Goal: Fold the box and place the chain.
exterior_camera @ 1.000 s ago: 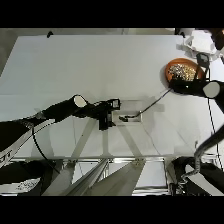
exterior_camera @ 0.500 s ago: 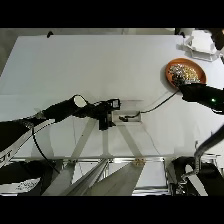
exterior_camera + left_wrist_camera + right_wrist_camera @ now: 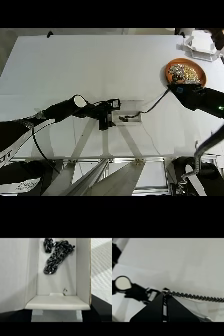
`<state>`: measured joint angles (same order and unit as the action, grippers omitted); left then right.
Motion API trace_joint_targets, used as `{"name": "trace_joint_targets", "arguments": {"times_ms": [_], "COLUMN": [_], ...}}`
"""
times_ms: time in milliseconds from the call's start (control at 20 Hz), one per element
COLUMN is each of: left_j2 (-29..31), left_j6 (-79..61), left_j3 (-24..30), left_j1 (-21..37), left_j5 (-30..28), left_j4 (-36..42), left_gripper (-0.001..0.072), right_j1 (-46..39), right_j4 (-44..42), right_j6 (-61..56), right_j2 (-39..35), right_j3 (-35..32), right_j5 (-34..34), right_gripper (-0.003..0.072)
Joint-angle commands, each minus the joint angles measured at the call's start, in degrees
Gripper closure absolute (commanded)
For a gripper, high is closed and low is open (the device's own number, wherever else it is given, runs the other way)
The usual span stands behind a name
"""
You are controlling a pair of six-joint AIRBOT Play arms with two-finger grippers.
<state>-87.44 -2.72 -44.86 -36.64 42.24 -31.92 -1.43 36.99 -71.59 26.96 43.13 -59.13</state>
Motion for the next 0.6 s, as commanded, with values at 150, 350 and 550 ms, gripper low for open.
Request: {"name": "trace_joint_targets", "arguments": {"times_ms": [150,350,550], "left_j2": [0.0,0.0,0.0], "left_j6": [0.0,0.0,0.0], "left_j3": [0.0,0.0,0.0], "left_j1": [0.0,0.0,0.0], "left_j5": [0.0,0.0,0.0], "left_j4": [0.0,0.0,0.0], "left_gripper": [0.0298,0.0298,0.0297], "right_j1": [0.0,0.0,0.1], "right_j4": [-9.5,-7.0,-7.0], "right_j6": [3.0,4.7,8.6], "right_j2": [-0.2,1.8,8.3], "right_j3": [0.1,0.0,0.0], "right_j5": [-2.2,-5.7,-8.8], "right_gripper": [0.0673,0.0673,0.0673]}}
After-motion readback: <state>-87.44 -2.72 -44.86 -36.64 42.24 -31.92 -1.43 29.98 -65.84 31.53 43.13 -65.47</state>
